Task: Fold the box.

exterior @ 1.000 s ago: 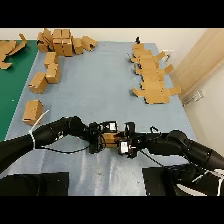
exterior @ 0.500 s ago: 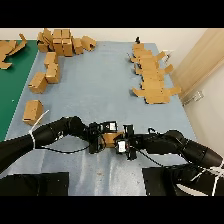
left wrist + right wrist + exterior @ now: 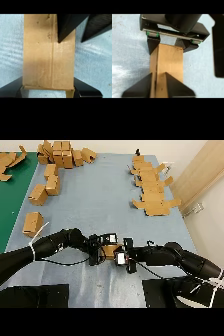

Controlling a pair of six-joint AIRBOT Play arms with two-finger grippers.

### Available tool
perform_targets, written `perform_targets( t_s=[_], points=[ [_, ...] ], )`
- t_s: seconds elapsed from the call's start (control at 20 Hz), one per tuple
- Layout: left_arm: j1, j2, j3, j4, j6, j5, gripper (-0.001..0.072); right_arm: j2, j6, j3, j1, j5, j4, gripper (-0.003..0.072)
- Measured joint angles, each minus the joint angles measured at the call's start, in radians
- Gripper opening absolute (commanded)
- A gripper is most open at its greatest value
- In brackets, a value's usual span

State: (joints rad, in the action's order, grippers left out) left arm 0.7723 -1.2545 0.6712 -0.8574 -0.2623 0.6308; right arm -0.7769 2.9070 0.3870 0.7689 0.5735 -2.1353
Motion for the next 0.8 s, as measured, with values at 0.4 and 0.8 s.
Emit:
perform_targets(
  t_s=[0.4, 0.8],
  points=[
    [0.000, 0.000, 0.000, 0.001, -0.001, 0.000, 0.0519, 0.062, -0.013, 0.002, 0.000, -0.009, 0.000, 0.0392],
    [0.000, 0.000, 0.000, 0.000, -0.001, 0.000, 0.0519, 0.235, -0.752, -0.010, -0.002, 0.095, -0.003, 0.0001]
  ],
)
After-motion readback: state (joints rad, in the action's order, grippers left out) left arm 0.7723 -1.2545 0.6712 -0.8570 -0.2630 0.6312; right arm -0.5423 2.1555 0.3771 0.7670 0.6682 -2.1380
